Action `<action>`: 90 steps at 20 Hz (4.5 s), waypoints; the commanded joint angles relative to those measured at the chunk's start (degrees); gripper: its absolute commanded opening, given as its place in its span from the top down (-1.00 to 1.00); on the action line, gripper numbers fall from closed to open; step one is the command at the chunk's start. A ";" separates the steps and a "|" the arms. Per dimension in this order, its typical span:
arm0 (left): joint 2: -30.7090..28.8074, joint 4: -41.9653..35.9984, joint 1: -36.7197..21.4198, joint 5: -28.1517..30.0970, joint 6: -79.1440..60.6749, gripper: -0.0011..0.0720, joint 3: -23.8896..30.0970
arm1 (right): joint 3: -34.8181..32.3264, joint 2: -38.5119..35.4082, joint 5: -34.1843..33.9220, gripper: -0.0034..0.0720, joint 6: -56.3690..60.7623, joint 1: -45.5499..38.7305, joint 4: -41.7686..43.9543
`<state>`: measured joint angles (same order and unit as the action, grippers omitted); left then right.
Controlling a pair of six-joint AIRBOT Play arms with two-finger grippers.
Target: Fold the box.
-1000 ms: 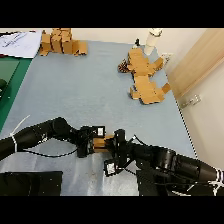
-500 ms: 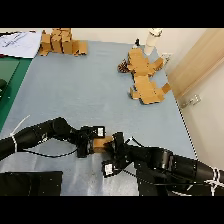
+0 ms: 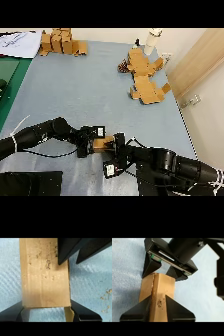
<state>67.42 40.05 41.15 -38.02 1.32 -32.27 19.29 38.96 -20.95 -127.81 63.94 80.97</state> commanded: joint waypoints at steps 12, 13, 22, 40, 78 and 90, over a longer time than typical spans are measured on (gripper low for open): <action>-0.02 0.00 -0.04 -0.02 0.00 -0.30 -0.04 | -10.75 -15.69 4.17 0.91 95.08 -1.01 25.73; -0.02 0.00 -0.04 -0.02 0.00 -0.30 -0.04 | -13.97 -15.47 13.62 0.91 98.88 -1.01 26.29; -0.02 0.00 -0.04 -0.02 0.00 -0.30 -0.04 | -16.50 0.20 44.48 0.91 109.04 -1.01 20.94; -0.02 0.00 -0.04 -0.02 0.00 -0.30 -0.04 | -16.33 6.29 39.56 0.90 118.79 -1.03 11.06; -0.02 -1.03 -0.04 0.31 0.00 -0.30 -0.04 | 11.41 4.66 -46.12 0.90 96.54 -11.87 -3.80; -0.04 -2.99 -0.17 0.57 0.26 -0.29 -0.15 | 11.41 4.66 -45.03 0.90 98.40 -11.87 -3.61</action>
<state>67.42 37.21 41.12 -37.47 1.34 -32.32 30.65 43.57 -66.04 -29.56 52.07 77.32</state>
